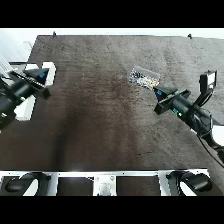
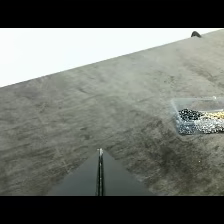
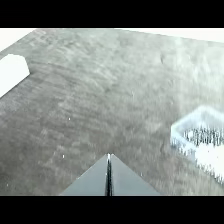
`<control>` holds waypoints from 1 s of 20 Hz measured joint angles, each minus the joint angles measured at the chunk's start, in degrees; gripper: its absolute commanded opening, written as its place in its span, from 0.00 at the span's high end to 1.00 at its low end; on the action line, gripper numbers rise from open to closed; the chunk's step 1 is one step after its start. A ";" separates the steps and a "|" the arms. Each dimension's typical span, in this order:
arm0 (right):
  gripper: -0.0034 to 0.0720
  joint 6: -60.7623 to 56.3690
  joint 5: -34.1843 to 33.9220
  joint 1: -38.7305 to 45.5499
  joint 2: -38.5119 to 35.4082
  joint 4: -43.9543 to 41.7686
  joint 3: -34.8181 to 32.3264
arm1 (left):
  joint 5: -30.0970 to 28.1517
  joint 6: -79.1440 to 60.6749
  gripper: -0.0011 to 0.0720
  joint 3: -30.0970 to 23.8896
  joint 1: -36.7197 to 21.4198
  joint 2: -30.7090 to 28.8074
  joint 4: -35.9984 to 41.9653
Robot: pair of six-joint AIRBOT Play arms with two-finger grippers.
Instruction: Fold the box and place the chain.
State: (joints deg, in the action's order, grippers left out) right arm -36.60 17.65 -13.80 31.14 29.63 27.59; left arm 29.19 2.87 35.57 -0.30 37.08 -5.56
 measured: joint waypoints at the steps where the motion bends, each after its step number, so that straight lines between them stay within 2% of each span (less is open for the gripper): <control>1: 0.94 -0.90 -0.68 0.04 -1.68 0.09 -1.95 | -5.20 -0.13 0.97 -1.88 4.55 -1.81 0.15; 3: 0.94 -2.14 -3.48 0.11 -5.42 0.24 -6.34 | -16.94 -0.20 0.97 -6.05 14.47 -4.63 0.28; 6: 0.94 -3.21 -8.48 0.28 -11.45 0.28 -13.49 | -31.39 0.70 0.97 -11.74 26.84 -6.45 0.48; 9: 0.94 -3.32 -11.76 0.33 -14.64 0.35 -18.49 | -41.18 3.43 0.96 -16.28 34.91 -7.13 0.61; 13: 0.94 -3.34 -12.33 0.33 -16.02 0.50 -22.51 | -46.71 5.68 0.96 -19.17 38.88 -7.50 0.48; 20: 0.94 -3.43 -12.11 0.33 -16.48 0.50 -24.98 | -48.52 6.58 0.96 -20.11 40.19 -7.56 0.24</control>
State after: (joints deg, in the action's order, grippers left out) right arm -40.03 5.54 -13.47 14.66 30.13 2.61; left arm -19.33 9.45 15.46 39.90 29.52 -5.32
